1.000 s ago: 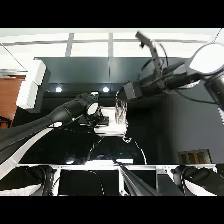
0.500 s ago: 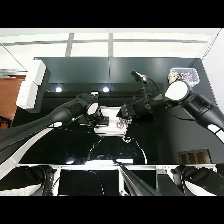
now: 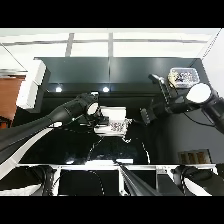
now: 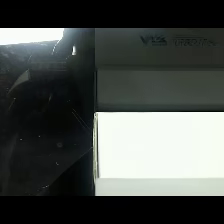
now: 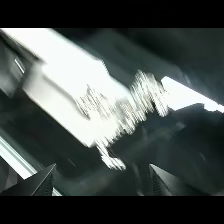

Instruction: Fold the box and place the chain.

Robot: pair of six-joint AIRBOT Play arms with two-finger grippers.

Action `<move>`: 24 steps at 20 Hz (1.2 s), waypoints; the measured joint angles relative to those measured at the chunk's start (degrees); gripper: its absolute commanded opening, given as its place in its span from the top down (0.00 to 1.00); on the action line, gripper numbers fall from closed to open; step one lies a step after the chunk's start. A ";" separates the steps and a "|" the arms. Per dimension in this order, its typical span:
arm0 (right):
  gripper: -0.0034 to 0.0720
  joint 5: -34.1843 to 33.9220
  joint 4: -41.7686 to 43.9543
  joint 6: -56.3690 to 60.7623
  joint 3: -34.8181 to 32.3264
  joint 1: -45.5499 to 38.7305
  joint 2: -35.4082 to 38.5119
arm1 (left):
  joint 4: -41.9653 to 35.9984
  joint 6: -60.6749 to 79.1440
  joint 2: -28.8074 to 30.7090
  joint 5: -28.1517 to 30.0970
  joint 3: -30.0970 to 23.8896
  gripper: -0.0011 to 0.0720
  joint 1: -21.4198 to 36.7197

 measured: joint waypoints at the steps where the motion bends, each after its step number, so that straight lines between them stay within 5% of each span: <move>1: 0.00 -0.76 -0.92 -2.56 -2.08 -0.02 0.48 | 0.00 0.00 0.00 -0.02 0.00 0.94 0.00; 7: 0.00 -20.52 -2.86 -32.06 -15.15 5.97 1.14 | 0.00 0.00 0.00 -0.02 0.00 0.94 0.00; 11: 0.00 -28.37 3.65 -52.83 -17.84 8.00 -1.97 | 0.00 0.00 0.00 -0.02 0.00 0.94 0.00; 17: 0.00 -32.20 18.01 -78.34 -18.38 8.66 -7.69 | 0.00 0.00 0.00 -0.02 0.00 0.94 0.00; 24: 0.00 -33.57 23.74 -87.10 -15.45 6.56 -11.85 | -0.02 0.00 0.00 -0.09 0.00 0.94 0.00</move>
